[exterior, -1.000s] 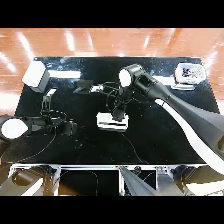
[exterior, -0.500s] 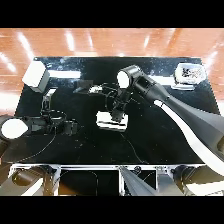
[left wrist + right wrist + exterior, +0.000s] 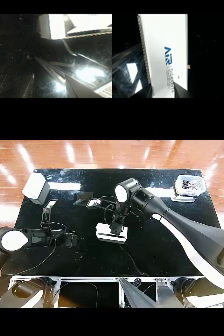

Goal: Fold the box and place the chain.

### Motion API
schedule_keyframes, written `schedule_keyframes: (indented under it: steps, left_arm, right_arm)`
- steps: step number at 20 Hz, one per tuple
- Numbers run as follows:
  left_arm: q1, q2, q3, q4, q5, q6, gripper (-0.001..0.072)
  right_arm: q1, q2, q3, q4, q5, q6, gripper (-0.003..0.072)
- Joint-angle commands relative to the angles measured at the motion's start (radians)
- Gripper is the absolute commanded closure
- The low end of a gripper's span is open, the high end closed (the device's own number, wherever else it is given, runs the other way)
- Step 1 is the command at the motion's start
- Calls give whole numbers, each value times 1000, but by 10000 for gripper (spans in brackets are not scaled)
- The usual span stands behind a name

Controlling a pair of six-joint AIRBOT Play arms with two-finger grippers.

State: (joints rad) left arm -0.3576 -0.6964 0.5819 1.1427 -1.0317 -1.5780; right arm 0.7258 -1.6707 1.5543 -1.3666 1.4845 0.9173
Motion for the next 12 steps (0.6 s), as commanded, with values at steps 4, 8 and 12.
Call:
schedule_keyframes:
  steps: [4, 8, 12]
  left_arm:
    - [0, 0, 0, 0, 0, 0, 205]
    - [0, 0, 0, 0, 0, 0, 205]
    - [0, 0, 0, 0, 0, 0, 205]
  right_arm:
    - [16, 0, -1, 0, -1, 7, 376]
    - [28, 0, -1, 0, 0, 8, 376]
    - [31, 0, -1, 0, 5, 10, 376]
